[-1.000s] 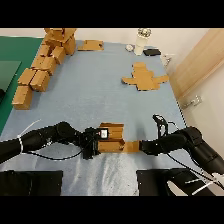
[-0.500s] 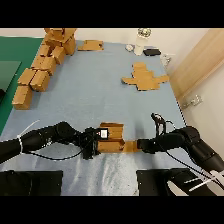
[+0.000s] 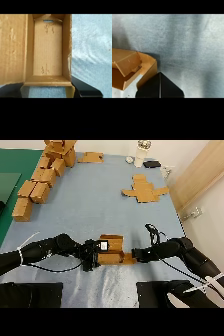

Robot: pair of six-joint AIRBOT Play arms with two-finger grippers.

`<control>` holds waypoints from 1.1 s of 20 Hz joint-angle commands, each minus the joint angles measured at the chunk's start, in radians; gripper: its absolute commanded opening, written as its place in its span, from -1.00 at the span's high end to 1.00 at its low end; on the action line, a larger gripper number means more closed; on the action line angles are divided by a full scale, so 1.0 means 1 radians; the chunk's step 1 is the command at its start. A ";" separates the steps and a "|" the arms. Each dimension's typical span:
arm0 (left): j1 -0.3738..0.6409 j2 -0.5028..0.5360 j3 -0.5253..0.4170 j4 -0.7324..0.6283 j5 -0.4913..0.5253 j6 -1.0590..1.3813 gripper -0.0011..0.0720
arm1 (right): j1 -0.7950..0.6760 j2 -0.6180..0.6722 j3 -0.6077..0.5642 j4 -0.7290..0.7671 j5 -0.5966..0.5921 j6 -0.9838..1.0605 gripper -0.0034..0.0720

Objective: Fold the box.

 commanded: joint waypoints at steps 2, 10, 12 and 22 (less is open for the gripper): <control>0.000 0.000 0.001 0.000 0.000 0.000 -0.46 | 0.000 -0.035 0.000 0.023 0.020 -0.034 0.90; 0.000 0.000 0.001 0.000 0.000 0.000 -0.46 | 0.039 -0.013 0.062 0.120 -0.023 -0.105 0.08; 0.000 0.000 0.001 0.000 0.000 0.000 -0.46 | 0.040 -0.013 0.062 0.117 -0.024 -0.106 0.12; 0.000 0.000 0.001 0.000 0.000 0.000 -0.46 | 0.041 -0.013 0.093 0.143 -0.057 -0.112 0.11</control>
